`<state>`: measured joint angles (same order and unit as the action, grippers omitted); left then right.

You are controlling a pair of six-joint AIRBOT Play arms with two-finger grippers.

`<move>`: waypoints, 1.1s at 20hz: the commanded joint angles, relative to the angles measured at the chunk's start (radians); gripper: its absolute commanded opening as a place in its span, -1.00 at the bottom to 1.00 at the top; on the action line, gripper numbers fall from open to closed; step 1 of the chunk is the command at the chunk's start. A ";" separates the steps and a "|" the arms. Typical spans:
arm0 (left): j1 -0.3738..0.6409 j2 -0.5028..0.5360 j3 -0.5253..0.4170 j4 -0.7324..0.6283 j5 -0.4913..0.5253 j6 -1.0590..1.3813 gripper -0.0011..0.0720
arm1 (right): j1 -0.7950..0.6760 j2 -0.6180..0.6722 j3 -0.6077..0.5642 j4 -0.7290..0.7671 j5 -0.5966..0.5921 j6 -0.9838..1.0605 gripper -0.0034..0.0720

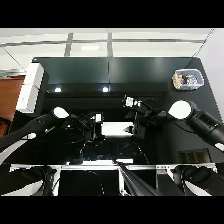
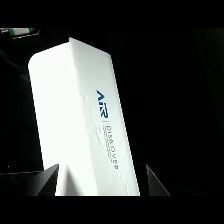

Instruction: Fold the box and place the chain.

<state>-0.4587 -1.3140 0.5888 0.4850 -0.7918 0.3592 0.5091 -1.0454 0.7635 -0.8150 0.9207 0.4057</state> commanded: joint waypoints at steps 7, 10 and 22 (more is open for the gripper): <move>0.000 0.000 0.001 0.000 0.000 0.000 0.04 | 0.016 -0.077 0.001 -0.007 0.006 -0.011 0.00; 0.000 0.000 0.001 0.000 0.000 0.000 0.04 | 0.016 -0.077 0.001 -0.010 0.008 -0.011 -0.29; 0.000 0.000 0.001 0.000 0.000 0.000 0.04 | 0.016 -0.077 0.001 -0.053 0.022 -0.009 -0.29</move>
